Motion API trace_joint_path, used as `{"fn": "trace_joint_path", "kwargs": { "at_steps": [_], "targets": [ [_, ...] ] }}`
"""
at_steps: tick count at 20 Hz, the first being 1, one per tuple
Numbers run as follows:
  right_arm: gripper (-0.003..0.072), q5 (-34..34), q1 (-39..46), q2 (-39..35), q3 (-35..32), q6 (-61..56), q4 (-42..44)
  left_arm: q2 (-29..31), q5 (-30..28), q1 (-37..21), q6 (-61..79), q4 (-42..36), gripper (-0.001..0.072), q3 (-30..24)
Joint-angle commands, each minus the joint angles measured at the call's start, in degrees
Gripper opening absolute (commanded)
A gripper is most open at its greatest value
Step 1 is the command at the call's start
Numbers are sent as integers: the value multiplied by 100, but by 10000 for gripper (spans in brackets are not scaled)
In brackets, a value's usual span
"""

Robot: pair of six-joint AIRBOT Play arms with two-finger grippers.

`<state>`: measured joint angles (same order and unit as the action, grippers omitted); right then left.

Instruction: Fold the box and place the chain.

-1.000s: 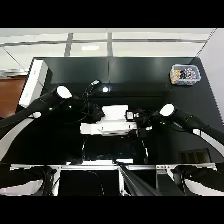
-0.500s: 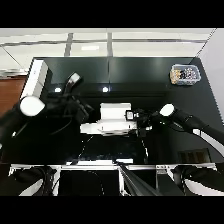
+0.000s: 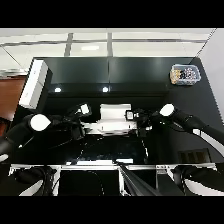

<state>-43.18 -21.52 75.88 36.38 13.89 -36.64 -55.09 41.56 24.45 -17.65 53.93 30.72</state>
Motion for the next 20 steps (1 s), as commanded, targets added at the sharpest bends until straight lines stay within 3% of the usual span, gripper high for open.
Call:
{"fn": "trace_joint_path", "kwargs": {
  "at_steps": [1,5,10,11,13,14,18,20],
  "targets": [
    [247,-7,-2,-2,2,0,2,-715,214,22,997,-407,696,387],
    [247,-7,-2,-2,2,0,0,-1445,271,146,1473,-533,696,728],
    [247,-4,-2,-2,2,0,2,-1637,459,356,1471,-494,689,837],
    [247,-4,-2,-2,2,0,2,-1637,442,391,1471,-494,631,837],
    [247,-4,-2,-2,2,0,2,-1637,343,437,1471,-520,325,837],
    [247,-4,-2,-2,2,0,2,-1637,341,481,1471,-531,233,837],
    [247,-2,-2,-2,2,0,2,-1657,262,651,1469,-933,221,835],
    [247,-2,-2,-2,2,0,2,-1705,-70,739,1469,-1196,221,835]
  ]
}}
